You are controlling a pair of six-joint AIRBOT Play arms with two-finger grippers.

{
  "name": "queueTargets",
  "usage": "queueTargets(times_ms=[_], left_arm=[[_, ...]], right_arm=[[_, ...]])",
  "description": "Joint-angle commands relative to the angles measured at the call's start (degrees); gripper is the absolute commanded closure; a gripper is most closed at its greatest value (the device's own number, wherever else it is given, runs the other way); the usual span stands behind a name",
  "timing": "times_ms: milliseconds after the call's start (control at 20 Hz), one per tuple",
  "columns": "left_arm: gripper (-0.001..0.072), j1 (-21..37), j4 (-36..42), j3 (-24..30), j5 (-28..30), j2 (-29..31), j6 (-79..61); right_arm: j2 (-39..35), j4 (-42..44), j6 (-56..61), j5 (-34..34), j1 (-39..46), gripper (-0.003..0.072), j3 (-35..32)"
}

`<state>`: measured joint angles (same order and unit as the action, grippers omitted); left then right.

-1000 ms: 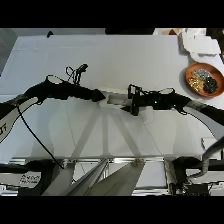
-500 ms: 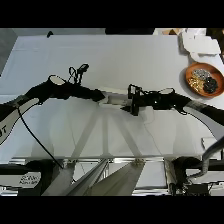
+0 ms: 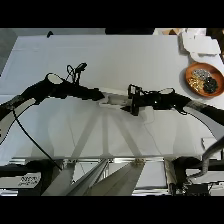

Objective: Fold the box and place the chain.

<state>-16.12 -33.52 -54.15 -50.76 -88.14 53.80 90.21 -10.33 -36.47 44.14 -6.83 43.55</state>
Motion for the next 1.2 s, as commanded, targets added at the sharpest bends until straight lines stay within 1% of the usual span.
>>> queueTargets(times_ms=[0, 200, 350, 450, 500, 750, 900, 1050, 1100, 1150], left_arm=[[0.0071, -0.8, -0.5, 0.0, -2.2, 0.1, 3.5], [0.0077, -2.2, -1.4, 0.0, -1.7, 0.1, 4.0], [0.0077, -2.4, -5.9, 0.0, -0.9, 0.1, 7.0], [0.0077, -2.3, -9.5, 0.0, 1.0, 0.1, 10.5], [0.0077, -2.4, -10.0, 0.0, 2.2, 0.1, 11.8], [0.0078, -3.3, -9.9, 0.0, 6.3, 0.2, 14.9], [0.0078, -4.3, -10.2, -0.8, 5.4, 0.2, 15.6], [0.0085, -5.1, -11.3, -4.0, 2.9, 0.2, 16.3], [0.0129, -5.4, -12.1, -5.0, 2.2, 0.2, 17.3], [0.0157, -5.7, -14.1, -5.9, 1.2, 0.2, 18.5]], right_arm=[[0.0, 0.0, 0.0, 0.0, 0.0, 0.0189, 0.0], [0.0, 0.0, 0.0, 0.0, 0.0, 0.0189, 0.0], [0.0, 0.0, 0.0, 0.0, 0.0, 0.0189, 0.0], [0.0, 0.0, 0.0, 0.0, 0.0, 0.0189, 0.0], [0.0, 0.0, 0.0, 0.0, 0.0, 0.0189, 0.0], [0.0, 0.0, 0.0, 0.0, 0.0, 0.0189, 0.0], [0.0, 0.0, 0.0, 0.0, 0.0, 0.0189, 0.0], [0.0, 0.0, 0.0, 0.0, 0.0, 0.0189, 0.0], [0.0, 0.0, 0.0, 0.0, 0.0, 0.0189, 0.0], [0.0, 0.0, 0.0, 0.0, 0.0, 0.0189, 0.0]])
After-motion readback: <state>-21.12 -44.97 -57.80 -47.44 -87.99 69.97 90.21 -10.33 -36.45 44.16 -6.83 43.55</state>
